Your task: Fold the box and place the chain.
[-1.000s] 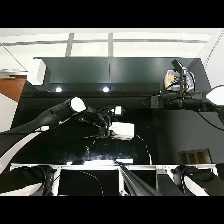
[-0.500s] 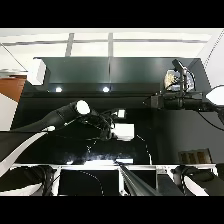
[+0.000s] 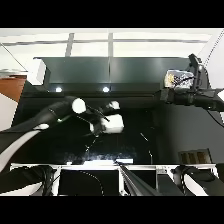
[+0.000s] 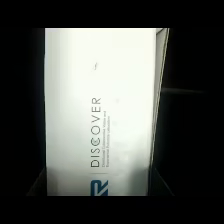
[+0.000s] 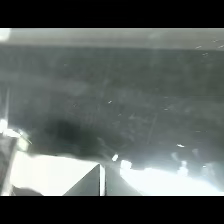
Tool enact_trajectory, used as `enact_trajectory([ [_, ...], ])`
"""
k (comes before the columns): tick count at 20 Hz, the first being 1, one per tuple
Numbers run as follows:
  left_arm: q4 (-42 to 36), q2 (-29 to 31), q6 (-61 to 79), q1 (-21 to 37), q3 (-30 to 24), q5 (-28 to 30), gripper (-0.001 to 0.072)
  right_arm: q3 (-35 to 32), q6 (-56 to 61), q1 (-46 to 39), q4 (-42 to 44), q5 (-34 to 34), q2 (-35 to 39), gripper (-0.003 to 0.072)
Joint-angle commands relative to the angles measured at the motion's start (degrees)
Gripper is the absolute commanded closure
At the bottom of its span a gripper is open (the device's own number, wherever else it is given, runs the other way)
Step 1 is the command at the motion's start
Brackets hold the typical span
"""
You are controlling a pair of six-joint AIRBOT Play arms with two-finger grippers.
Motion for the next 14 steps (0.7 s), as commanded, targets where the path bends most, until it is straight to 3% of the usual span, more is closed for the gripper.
enact_trajectory([
  [1, 8.57, 6.6, -13.62, 11.82, 0.35, -9.14, 0.0358, 0.04, -0.02, -3.72, -0.59, 2.21, 0.61, 0.0644],
  [5, 8.37, 12.85, -20.79, 34.84, 0.35, -13.77, 0.0358, 0.04, -0.83, -3.65, -1.44, 2.32, 0.61, 0.0644],
  [9, 6.69, 12.2, -25.46, 55.84, 0.35, -12.33, 0.0357, 0.02, -1.97, -3.67, -1.66, 2.03, 0.61, 0.0644],
  [12, 6.03, 10.51, -22.23, 64.28, 0.48, -8.59, 0.0357, -0.02, -1.95, -3.65, -1.66, 2.12, 0.61, 0.0644],
  [14, 5.92, 8.46, -19.98, 66.12, 0.96, -4.31, 0.0357, -0.02, -1.95, -3.67, -1.66, 2.1, 0.61, 0.0644],
])
